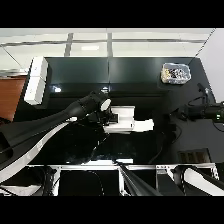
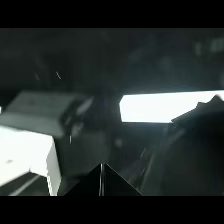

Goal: Fold the box and place the chain.

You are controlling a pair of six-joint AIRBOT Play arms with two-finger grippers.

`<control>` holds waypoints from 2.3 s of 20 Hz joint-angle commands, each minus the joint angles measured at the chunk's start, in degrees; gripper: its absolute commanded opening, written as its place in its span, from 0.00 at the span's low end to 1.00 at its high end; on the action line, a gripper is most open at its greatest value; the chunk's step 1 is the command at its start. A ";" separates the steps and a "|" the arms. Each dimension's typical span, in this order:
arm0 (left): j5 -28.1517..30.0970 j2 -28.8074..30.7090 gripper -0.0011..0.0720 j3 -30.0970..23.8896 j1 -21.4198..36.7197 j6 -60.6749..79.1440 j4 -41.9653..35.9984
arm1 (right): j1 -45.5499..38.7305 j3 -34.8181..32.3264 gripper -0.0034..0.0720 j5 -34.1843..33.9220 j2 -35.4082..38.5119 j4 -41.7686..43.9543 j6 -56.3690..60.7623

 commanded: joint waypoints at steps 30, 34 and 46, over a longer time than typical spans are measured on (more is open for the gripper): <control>-0.42 -0.04 0.04 -0.02 -0.02 0.02 0.00 | 34.34 9.92 0.52 4.33 -12.90 9.03 5.44; -0.42 -0.04 0.04 -0.02 -0.02 0.02 0.00 | 38.86 12.52 0.52 0.31 -11.58 1.92 15.43; -0.42 -0.04 0.04 -0.02 -0.02 0.02 0.00 | 56.76 15.04 0.52 -14.38 -11.34 -24.13 53.55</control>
